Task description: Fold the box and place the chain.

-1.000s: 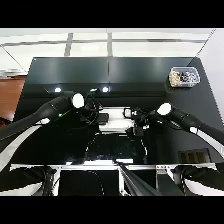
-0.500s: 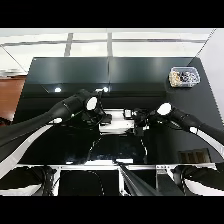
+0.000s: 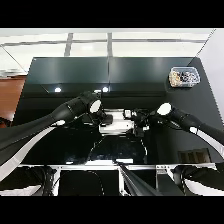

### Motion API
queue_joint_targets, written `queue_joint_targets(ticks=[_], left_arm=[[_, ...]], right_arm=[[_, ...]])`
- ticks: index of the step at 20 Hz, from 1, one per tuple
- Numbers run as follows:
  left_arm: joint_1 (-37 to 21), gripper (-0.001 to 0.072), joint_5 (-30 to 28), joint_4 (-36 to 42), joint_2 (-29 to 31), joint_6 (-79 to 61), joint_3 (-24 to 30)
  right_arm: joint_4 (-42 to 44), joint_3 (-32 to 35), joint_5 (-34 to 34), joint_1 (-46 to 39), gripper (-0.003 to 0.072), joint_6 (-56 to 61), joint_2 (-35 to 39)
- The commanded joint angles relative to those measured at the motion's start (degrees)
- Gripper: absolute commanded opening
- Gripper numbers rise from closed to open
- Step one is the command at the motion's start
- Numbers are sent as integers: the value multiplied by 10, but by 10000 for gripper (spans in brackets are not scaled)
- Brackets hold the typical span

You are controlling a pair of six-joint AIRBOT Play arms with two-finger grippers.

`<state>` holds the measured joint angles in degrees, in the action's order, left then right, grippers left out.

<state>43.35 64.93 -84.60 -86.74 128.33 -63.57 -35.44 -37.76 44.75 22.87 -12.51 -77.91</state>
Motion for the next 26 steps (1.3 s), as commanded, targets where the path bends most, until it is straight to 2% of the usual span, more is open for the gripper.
queue_joint_targets(ticks=[1, 8, 9, 10, 11, 16, 17, 19, 23, 25, 26], left_arm=[[2, 275, 12, 1, 0, 12, 0], [17, 275, 21, 0, -13, 30, -1], [20, 231, 20, 0, -14, 38, -1], [20, 92, 16, -2, -14, 39, -1], [20, 35, 14, -2, -14, 41, -1], [20, 24, 15, -2, -14, 41, -3], [20, 91, 13, -2, -14, 41, -7], [20, 393, 10, -5, -14, 41, -17], [20, 398, 20, -18, -15, 43, -26], [20, 350, 33, -19, -16, 44, -25], [20, 349, 33, -19, -16, 44, -25]], right_arm=[[0, 0, 0, 0, 362, 0, 0], [0, 0, 0, 0, 362, 0, 0], [0, 0, 0, 0, 362, 0, 0], [0, 0, 0, 0, 362, 0, 0], [0, 0, 0, 0, 362, 0, 0], [0, 0, 0, 0, 362, 0, 0], [0, 0, 0, 0, 363, 0, 0], [0, 0, 0, 0, 362, 0, 0], [0, 0, -1, 0, 362, 0, 0], [-1, 0, -1, 0, 362, 0, 0], [-1, 0, -1, 0, 363, 0, 0]])
